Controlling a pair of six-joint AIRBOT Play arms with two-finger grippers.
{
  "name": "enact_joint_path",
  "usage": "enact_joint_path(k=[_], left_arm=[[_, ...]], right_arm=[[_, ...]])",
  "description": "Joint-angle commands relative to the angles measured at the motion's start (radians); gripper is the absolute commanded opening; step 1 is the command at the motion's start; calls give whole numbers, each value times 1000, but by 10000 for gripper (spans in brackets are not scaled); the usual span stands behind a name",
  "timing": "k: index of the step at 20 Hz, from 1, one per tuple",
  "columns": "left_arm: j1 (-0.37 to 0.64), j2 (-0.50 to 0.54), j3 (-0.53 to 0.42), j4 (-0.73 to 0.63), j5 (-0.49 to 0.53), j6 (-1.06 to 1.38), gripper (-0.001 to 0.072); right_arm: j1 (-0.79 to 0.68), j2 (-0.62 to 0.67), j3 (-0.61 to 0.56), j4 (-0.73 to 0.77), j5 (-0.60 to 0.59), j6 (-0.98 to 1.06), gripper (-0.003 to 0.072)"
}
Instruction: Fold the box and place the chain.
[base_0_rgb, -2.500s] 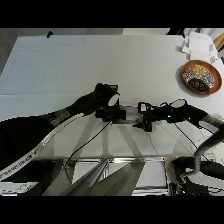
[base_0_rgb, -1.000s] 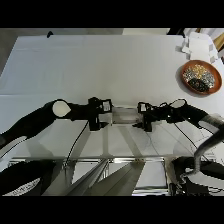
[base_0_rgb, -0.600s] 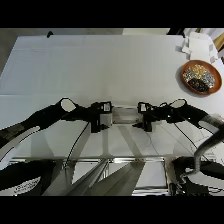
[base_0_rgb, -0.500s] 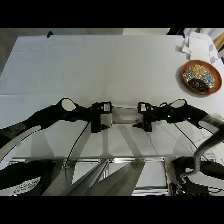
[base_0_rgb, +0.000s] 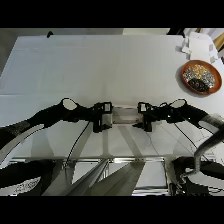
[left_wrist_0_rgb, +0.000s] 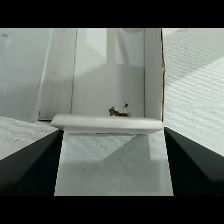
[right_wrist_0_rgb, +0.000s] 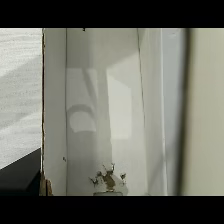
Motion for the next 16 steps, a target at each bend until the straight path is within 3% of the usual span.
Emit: enact_joint_path(k=[1,16], left_arm=[[-2,-2,0,-8,-16,50,701],[11,-13,0,-11,10,68,701]], right_arm=[[0,0,0,0,0,0,296],[0,0,0,0,0,0,296]])
